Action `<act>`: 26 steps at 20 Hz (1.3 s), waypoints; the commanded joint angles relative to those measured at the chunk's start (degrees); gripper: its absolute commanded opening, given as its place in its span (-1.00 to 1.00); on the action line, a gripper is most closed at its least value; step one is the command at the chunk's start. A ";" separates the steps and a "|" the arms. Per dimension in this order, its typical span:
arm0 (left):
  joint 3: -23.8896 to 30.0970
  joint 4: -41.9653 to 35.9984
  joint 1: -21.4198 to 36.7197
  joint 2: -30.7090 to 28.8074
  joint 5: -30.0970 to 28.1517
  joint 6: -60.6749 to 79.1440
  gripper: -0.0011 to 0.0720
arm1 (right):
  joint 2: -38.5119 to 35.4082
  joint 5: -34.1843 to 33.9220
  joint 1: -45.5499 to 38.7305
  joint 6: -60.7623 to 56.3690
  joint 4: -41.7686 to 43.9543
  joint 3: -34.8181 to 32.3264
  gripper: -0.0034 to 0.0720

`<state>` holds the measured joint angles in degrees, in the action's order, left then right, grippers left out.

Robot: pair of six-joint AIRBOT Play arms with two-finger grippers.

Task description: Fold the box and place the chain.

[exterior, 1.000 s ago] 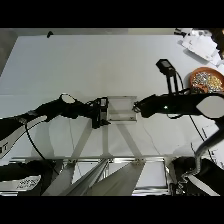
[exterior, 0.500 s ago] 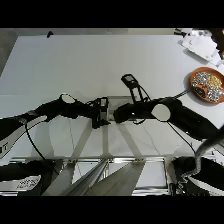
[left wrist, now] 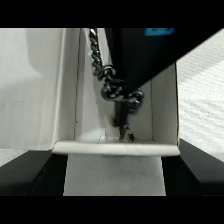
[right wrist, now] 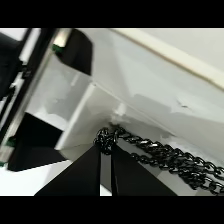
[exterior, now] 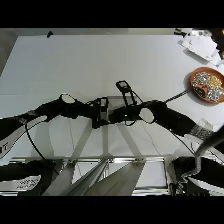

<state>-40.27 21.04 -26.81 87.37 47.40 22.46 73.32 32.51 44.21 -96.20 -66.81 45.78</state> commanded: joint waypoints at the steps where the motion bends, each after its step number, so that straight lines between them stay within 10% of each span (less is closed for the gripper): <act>1: 0.00 0.00 0.02 0.04 -0.02 0.00 -0.26 | 0.57 -0.37 0.07 -2.86 -2.34 -0.02 -0.84; 6: 0.00 0.00 0.02 0.04 -0.02 0.00 -0.26 | 0.50 -0.44 0.07 -2.86 -2.34 -0.02 -0.38; 13: 0.00 0.00 0.02 0.04 -0.02 0.00 -0.26 | -8.59 6.23 -2.49 -2.73 -8.09 0.00 -0.36; 20: 0.00 0.00 0.02 0.02 -0.02 0.00 -0.26 | -17.84 27.47 -17.68 -2.75 -22.93 -0.02 -0.36; 24: 0.00 0.00 0.02 0.04 -0.02 0.00 -0.26 | -16.41 28.50 -31.19 -2.47 -31.32 -0.07 -0.35; 26: 0.00 0.00 0.02 0.02 -0.02 0.00 -0.26 | -14.51 27.21 -37.18 -2.49 -33.88 -0.07 0.07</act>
<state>-40.29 21.04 -26.81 87.37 47.40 22.44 57.54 58.85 15.14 -98.80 -94.65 45.74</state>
